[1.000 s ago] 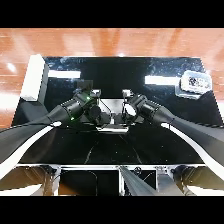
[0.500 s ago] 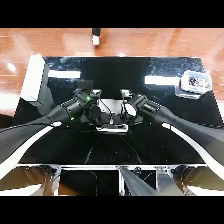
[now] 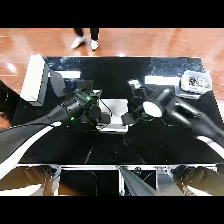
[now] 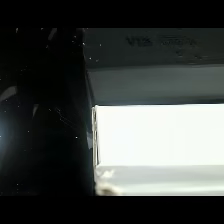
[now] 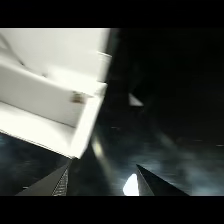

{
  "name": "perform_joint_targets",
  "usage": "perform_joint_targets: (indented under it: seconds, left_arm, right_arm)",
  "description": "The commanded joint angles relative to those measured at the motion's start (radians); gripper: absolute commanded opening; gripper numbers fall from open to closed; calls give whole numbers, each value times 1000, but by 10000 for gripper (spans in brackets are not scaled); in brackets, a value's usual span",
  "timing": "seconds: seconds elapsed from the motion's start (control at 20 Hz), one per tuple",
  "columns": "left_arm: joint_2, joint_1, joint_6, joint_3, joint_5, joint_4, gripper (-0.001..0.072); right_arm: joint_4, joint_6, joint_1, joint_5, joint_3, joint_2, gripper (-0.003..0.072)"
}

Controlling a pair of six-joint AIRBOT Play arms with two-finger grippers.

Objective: Fold the box and place the chain.

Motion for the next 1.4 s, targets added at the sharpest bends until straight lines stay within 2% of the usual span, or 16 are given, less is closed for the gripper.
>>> perform_joint_targets:
  seconds: [0.0, 0.1, 0.3, 0.45, 0.55, 0.75, 0.95, 1.2, 1.35]
  left_arm:
    - [0, 0, 0, 0, 3, -3, 24]
    - [0, 0, 0, 0, 13, -3, 24]
    - [0, -2, 0, 0, 13, -3, 24]
    - [0, -5, -1, 0, -12, -3, 24]
    - [0, -7, -1, 0, -27, -7, 24]
    - [0, -7, 0, 0, -30, -24, 24]
    - [0, -7, -1, 0, -30, -25, 24]
    - [0, -8, 0, 0, -37, -31, 24]
    - [0, -8, 0, 0, -49, -45, 24]
  right_arm:
    - [-211, -10, -74, 86, 1, 99, 506]
    - [-258, -13, -227, 46, 0, 98, 506]
    - [-200, -50, -622, -222, 1, 71, 506]
    - [-113, -159, -854, -358, 36, -33, 506]
    - [-89, -207, -950, -382, 106, -150, 506]
    - [-87, -251, -1038, -387, 288, -391, 506]
    - [-89, -261, -1078, -385, 443, -578, 506]
    - [-93, -377, -1077, -386, 569, -698, 506]
    - [-134, -377, -1077, -406, 595, -720, 505]
